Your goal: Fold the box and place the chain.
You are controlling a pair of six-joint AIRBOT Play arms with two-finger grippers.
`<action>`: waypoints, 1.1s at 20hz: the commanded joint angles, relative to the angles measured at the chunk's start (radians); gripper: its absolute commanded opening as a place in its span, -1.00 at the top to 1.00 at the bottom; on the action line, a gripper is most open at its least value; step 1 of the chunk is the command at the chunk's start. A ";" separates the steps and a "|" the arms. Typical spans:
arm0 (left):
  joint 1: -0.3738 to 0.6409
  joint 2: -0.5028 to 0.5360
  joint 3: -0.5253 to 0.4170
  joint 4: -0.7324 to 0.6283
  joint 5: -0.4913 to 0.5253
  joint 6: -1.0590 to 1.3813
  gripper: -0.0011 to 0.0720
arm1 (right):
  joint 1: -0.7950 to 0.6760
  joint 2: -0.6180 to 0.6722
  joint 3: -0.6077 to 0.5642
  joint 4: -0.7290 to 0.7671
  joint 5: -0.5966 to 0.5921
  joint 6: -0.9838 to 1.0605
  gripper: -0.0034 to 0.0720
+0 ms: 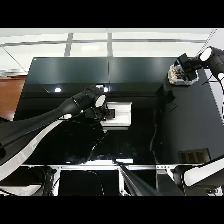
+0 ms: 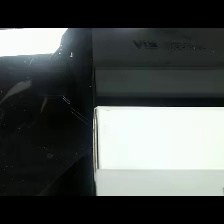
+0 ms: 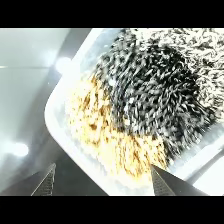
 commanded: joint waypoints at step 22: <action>0.000 0.001 0.000 0.000 -0.003 0.000 0.89 | -0.053 -0.128 0.042 0.286 -0.028 -0.206 0.87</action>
